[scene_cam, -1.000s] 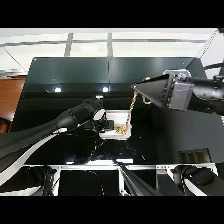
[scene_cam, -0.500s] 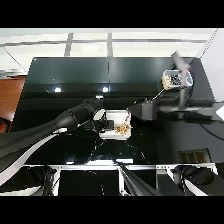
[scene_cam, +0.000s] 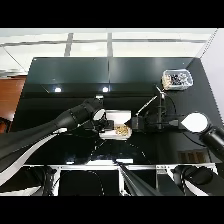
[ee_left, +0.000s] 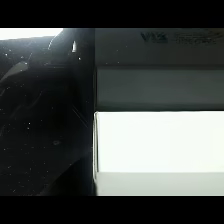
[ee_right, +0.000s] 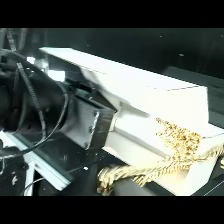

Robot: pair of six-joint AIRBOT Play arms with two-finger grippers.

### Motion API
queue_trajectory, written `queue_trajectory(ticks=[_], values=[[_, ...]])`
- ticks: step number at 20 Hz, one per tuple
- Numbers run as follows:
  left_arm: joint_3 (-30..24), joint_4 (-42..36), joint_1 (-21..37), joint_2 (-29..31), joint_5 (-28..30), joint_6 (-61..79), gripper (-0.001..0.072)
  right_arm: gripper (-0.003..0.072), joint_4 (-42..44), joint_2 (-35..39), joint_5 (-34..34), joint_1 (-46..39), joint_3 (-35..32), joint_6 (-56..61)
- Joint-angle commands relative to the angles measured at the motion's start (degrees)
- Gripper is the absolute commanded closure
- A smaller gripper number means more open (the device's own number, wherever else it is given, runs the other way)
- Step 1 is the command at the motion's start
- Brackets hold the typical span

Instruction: Fold the box and place the chain.

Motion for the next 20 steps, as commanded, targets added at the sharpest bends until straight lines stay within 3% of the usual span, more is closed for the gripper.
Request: queue_trajectory(ticks=[1, 5, 8, 9, 10, 13, 18, 20], values=[[0.0, 0.0, 0.0, 0.0, 0.0, 0.0, 0.0681, 0.0420, -0.3, -0.8, -1.6, 0.0, -0.8, 0.0], [0.0, 0.0, 0.0, 0.0, 0.0, 0.0, 0.0681, 0.0420, -8.1, -0.8, -2.2, -12.1, -0.6, 0.0], [0.0, 0.0, 0.0, 0.0, 0.0, 0.0, 0.0681, 0.0419, -23.1, -1.6, -8.9, -24.2, -0.6, 7.5], [0.0, 0.0, 0.0, 0.0, 0.0, 0.0, 0.0681, 0.0359, -25.9, -2.8, -10.6, -27.1, -0.6, 9.2], [0.0, 0.0, 0.0, 0.0, 0.0, 0.0, 0.0681, 0.0068, -25.6, -4.9, -12.0, -29.7, -0.4, 9.2], [0.0, 0.0, 0.0, 0.0, 0.0, 0.0, 0.0681, 0.0059, -25.3, -14.7, -11.4, -31.4, 5.6, 8.3], [0.0, 0.0, 0.0, 0.0, 0.1, 0.0, 0.0681, 0.0060, -25.2, -35.4, -6.5, -31.5, 24.1, 11.0], [0.0, 0.0, 0.0, 0.0, 0.2, 0.0, 0.0681, 0.0095, -25.2, -41.4, -4.9, -31.5, 28.7, 14.3]])
